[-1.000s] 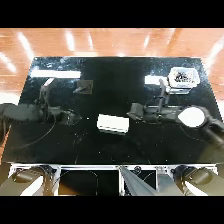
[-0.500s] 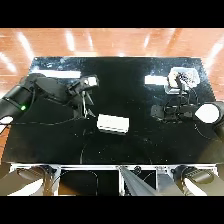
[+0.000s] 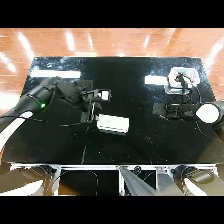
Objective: Fold the box and place the chain.
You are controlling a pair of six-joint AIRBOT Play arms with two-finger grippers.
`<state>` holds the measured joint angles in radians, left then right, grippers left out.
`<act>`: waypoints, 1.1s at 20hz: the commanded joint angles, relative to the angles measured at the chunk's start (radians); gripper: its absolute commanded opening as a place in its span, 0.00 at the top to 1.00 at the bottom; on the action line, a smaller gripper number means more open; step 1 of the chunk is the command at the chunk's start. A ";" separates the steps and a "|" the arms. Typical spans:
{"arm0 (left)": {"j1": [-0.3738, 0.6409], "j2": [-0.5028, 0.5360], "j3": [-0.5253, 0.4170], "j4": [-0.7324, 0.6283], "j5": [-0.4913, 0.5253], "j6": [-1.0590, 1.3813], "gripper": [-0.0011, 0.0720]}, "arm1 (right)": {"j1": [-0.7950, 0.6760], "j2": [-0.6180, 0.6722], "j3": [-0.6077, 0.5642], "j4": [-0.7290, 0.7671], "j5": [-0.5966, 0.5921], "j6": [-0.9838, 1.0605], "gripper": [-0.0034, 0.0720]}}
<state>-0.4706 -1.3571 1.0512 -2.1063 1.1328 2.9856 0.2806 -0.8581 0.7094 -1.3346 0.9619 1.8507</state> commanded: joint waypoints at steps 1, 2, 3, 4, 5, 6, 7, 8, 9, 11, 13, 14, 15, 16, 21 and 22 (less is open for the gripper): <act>-0.021 -0.049 -0.002 -0.027 -0.010 0.018 0.14 | 0.000 0.000 0.001 -0.009 -0.039 0.005 0.90; -0.026 -0.050 -0.002 -0.040 -0.010 0.018 0.14 | 0.000 0.000 0.001 -0.009 -0.038 0.005 0.90; -0.029 -0.050 -0.002 -0.043 -0.010 0.018 0.14 | 0.000 0.000 0.001 -0.009 -0.039 0.005 0.90; -0.030 -0.050 -0.003 -0.046 -0.008 0.018 0.14 | 0.000 0.000 0.001 -0.010 -0.039 0.005 0.90; -0.030 -0.050 -0.006 -0.050 -0.008 0.018 0.13 | 0.000 0.000 0.001 -0.013 -0.041 0.005 0.90; -0.030 -0.050 -0.008 -0.050 -0.007 0.018 0.13 | 0.000 0.000 0.001 -0.014 -0.043 0.005 0.90; -0.030 -0.050 -0.011 -0.050 -0.007 0.018 0.13 | 0.000 0.000 0.001 -0.014 -0.044 0.005 0.90; -0.030 -0.050 -0.014 -0.050 -0.005 0.018 0.13 | 0.000 0.000 0.001 -0.014 -0.044 0.005 0.90; -0.030 -0.050 -0.017 -0.050 -0.005 0.018 0.13 | 0.000 0.000 0.001 -0.014 -0.044 0.005 0.90; -0.030 -0.050 -0.022 -0.050 -0.008 0.018 0.13 | 0.000 0.000 0.001 -0.014 -0.044 0.005 0.90; -0.030 -0.052 -0.024 -0.052 -0.009 0.018 0.13 | 0.000 0.000 0.001 -0.014 -0.044 0.005 0.90; -0.030 -0.052 -0.024 -0.053 -0.009 0.018 0.13 | 0.000 0.000 0.001 -0.014 -0.044 0.005 0.90; -0.030 -0.053 -0.024 -0.053 -0.009 0.018 0.13 | 0.000 0.000 0.001 -0.014 -0.044 0.005 0.90; -0.030 -0.054 -0.024 -0.053 -0.008 0.018 0.13 | 0.000 0.000 0.001 -0.019 -0.044 0.005 0.90; -0.034 -0.055 -0.061 -0.054 -0.038 0.018 0.13 | 0.000 0.000 0.001 -0.032 -0.044 0.005 0.90; -0.038 -0.055 -0.070 -0.053 -0.062 0.018 0.13 | 0.000 0.000 0.001 -0.032 -0.045 0.005 0.90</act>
<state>-0.5037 -1.4117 1.0023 -2.1609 1.1110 3.0032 0.2806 -0.8581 0.7094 -1.3628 0.9169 1.8549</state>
